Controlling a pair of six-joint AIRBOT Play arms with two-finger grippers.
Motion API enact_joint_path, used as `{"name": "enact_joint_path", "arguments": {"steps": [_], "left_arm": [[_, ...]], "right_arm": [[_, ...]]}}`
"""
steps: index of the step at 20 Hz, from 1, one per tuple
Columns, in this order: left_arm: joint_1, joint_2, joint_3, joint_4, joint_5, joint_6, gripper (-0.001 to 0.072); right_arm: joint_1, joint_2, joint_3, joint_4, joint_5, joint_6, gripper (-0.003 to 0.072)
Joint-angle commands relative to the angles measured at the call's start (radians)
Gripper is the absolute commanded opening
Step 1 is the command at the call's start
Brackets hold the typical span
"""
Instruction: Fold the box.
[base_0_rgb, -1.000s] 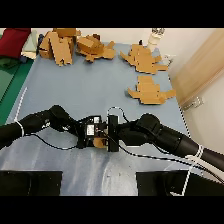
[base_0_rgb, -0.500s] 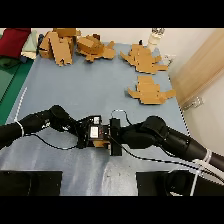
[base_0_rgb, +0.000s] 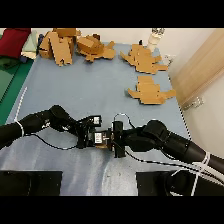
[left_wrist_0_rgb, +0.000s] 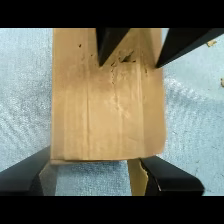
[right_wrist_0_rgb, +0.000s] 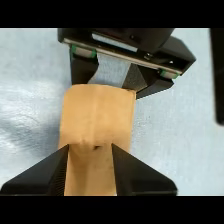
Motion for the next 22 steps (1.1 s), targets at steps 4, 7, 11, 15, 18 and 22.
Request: {"name": "enact_joint_path", "arguments": {"steps": [4,7,11,15,18,22], "left_arm": [[0.000,0.000,0.000,0.000,-0.002,0.000,0.0440],[0.000,0.000,0.000,0.000,-0.002,0.000,0.0440],[0.000,0.000,0.000,0.000,-0.002,0.000,0.0440],[0.000,0.000,0.000,0.000,-0.002,0.000,0.0440],[0.000,0.000,0.000,0.000,-0.002,0.000,0.0440],[0.000,0.000,0.000,0.000,-0.002,0.000,0.0440]], "right_arm": [[0.001,-0.024,-0.002,-0.060,0.047,0.008,0.0340],[0.001,-0.024,-0.002,-0.060,0.048,0.010,0.0336],[0.014,-0.023,0.002,-0.070,0.046,0.019,0.0172],[0.015,-0.023,0.005,-0.089,0.047,0.036,0.0116],[0.015,-0.020,0.013,-0.093,0.046,0.045,0.0084],[0.015,0.002,0.024,-0.124,0.048,0.051,0.0044]]}}
